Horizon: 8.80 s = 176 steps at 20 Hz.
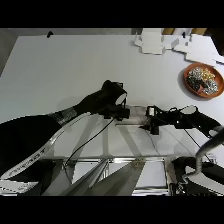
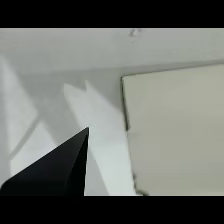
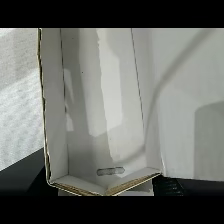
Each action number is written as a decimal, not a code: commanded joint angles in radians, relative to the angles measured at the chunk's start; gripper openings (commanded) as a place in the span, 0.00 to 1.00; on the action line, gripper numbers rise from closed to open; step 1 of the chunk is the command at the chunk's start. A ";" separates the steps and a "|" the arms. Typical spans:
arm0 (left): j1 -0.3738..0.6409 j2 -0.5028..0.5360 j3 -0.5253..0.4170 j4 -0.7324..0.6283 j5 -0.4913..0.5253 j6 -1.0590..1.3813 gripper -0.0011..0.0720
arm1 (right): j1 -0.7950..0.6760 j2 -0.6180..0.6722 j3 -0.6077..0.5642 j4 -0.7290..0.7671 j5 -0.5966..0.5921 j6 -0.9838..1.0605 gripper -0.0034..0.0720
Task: Fold the box and place the chain.
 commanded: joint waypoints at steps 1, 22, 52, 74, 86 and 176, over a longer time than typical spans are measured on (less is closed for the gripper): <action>0.040 0.056 0.000 0.002 -0.079 0.147 0.49 | 0.001 0.000 0.000 0.001 0.000 0.002 0.67; 0.365 0.365 -0.655 -0.754 0.522 2.520 0.88 | 0.001 0.000 0.000 0.001 0.000 0.002 0.67; 0.368 0.146 -0.657 -1.167 0.420 2.838 0.97 | 0.001 0.000 0.000 0.001 0.000 0.002 0.67; 0.300 0.146 -0.651 -1.199 0.549 2.726 0.96 | 0.001 0.000 0.000 0.001 0.000 0.002 0.67; 0.304 0.145 -0.649 -1.224 0.579 2.701 0.39 | 0.001 0.000 0.000 0.001 0.000 0.002 0.67; 0.301 0.146 -0.649 -1.225 0.563 2.701 0.39 | -0.028 0.105 0.082 -0.112 0.090 0.154 0.25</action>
